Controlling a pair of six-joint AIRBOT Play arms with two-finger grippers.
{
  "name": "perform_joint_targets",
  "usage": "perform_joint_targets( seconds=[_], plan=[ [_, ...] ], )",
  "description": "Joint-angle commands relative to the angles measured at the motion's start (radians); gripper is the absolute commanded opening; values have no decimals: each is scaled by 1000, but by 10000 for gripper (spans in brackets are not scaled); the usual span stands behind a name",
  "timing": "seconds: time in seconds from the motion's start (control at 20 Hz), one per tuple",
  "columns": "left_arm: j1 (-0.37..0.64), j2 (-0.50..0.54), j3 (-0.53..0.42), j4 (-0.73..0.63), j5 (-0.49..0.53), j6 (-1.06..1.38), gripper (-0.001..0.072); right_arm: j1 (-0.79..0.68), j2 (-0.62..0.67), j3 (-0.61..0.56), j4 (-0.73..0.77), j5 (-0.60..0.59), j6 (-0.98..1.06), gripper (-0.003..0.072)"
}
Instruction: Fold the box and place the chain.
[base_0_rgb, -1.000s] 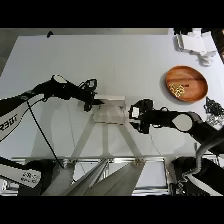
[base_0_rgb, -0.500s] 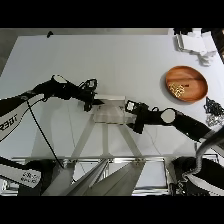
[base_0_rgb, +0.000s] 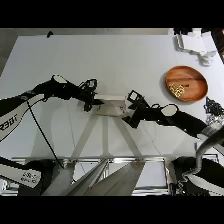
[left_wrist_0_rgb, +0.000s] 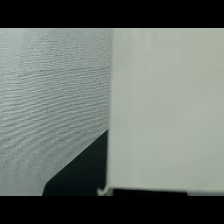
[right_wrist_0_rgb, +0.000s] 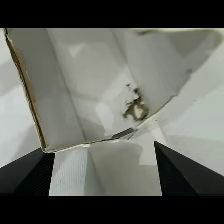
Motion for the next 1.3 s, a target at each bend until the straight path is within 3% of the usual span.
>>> perform_joint_targets(
  seconds=[0.0, 0.15, 0.65, 0.8, 1.05, 1.25],
  plan=[
    [0, 0, 0, 0, 0, 0, 8, -37, -25, 26, 23, 39, -96, 705],
    [0, 0, 0, 0, 0, 0, 8, -69, -90, 72, 24, 132, -209, 706],
    [0, 0, 0, -1, 0, 0, 8, -111, -225, 204, 24, 225, -361, 706],
    [0, 0, 0, -1, 0, 0, 8, -111, -256, 224, 26, 301, -428, 697],
    [0, 0, 0, -1, -1, 0, 8, -111, -343, 246, 40, 322, -455, 685],
    [0, 0, 0, -1, 0, 0, 8, -111, -348, 249, 158, 321, -575, 660]
  ],
)
